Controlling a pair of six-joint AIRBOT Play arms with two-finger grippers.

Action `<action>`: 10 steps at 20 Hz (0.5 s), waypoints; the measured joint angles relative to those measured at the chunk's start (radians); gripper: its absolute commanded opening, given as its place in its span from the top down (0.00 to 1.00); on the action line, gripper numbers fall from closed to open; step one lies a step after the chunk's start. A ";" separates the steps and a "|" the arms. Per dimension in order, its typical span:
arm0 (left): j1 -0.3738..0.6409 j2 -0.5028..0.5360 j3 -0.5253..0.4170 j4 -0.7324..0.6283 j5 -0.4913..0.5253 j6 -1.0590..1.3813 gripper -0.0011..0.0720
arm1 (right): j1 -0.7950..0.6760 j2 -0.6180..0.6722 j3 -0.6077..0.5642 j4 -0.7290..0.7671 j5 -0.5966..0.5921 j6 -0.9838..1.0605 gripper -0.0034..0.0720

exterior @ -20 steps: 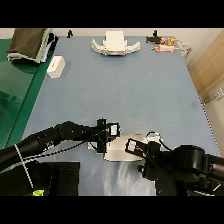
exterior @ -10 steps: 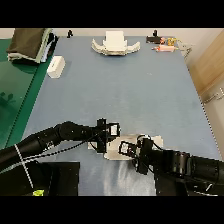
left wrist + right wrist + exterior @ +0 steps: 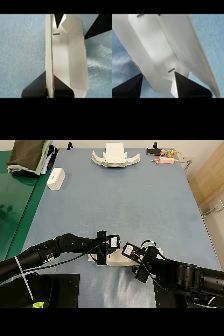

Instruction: Fold the box.

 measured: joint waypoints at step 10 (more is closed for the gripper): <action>0.000 0.000 0.000 0.000 0.000 0.000 0.97 | -0.012 0.029 0.006 -0.086 -0.071 0.079 0.00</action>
